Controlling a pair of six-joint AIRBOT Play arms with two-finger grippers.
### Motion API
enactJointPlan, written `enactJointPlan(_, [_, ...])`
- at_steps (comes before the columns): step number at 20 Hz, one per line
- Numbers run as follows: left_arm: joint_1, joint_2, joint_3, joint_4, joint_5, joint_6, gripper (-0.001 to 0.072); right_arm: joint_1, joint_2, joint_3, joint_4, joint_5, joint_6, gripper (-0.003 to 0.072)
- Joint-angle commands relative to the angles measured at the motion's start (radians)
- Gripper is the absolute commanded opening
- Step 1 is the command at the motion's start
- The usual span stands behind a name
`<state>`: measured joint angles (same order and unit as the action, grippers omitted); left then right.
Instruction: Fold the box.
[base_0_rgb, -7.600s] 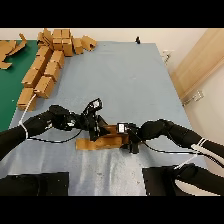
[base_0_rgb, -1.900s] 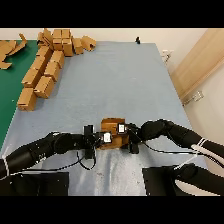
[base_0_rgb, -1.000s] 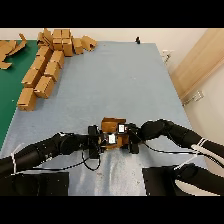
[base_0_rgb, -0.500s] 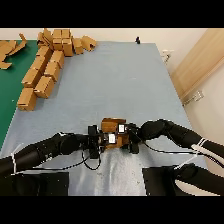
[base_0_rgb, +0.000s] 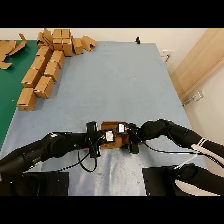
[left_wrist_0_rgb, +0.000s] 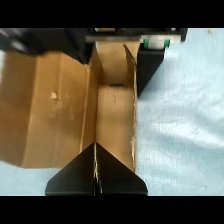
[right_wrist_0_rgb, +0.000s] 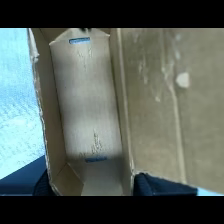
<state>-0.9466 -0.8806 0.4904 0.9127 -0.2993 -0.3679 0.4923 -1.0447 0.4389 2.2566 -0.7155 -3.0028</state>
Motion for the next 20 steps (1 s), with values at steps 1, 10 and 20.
enactJointPlan(1, [0.003, 0.128, 0.001, 0.012, 0.012, -0.162, 0.0012, 0.0, -0.002, 0.0, -0.001, 0.0, -0.001, 0.0492])
enactJointPlan(10, [0.538, 0.259, -0.006, 0.568, -0.707, -1.908, 0.0013, 0.0, -0.002, 0.0, 0.0, 0.0, 0.0, 0.0492])
enactJointPlan(20, [0.609, 0.225, -0.1, 0.246, -0.677, -1.759, 0.0012, 0.0, -0.002, -0.001, 0.0, 0.001, -0.001, 0.0491])
